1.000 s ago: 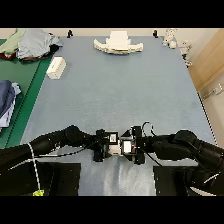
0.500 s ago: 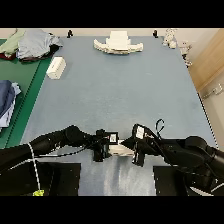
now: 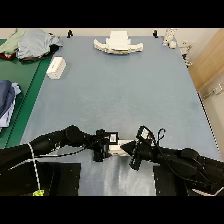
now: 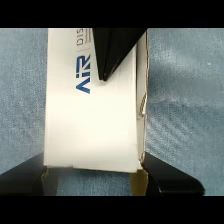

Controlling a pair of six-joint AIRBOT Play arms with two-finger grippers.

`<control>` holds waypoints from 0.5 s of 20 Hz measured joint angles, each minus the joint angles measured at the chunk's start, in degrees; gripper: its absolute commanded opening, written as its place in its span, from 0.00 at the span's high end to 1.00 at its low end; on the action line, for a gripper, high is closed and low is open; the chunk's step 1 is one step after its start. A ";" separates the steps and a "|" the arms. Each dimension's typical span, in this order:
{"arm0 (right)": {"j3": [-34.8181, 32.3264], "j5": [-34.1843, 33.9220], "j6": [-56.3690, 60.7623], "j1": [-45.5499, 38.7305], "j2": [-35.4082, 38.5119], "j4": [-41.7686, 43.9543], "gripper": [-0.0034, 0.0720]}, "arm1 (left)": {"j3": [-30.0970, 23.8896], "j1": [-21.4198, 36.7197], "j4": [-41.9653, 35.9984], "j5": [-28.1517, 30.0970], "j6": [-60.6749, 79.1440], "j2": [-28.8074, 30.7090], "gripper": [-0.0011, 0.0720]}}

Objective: Fold the box.

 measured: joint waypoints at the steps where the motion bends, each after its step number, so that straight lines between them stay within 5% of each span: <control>1: -0.31 0.52 0.15 0.37 -0.85 0.09 0.95 | 0.00 0.00 0.00 0.00 -0.02 0.00 0.42; 10: -1.03 4.61 1.36 3.17 -6.60 0.22 0.95 | 0.00 0.00 0.02 0.00 -0.04 0.00 0.42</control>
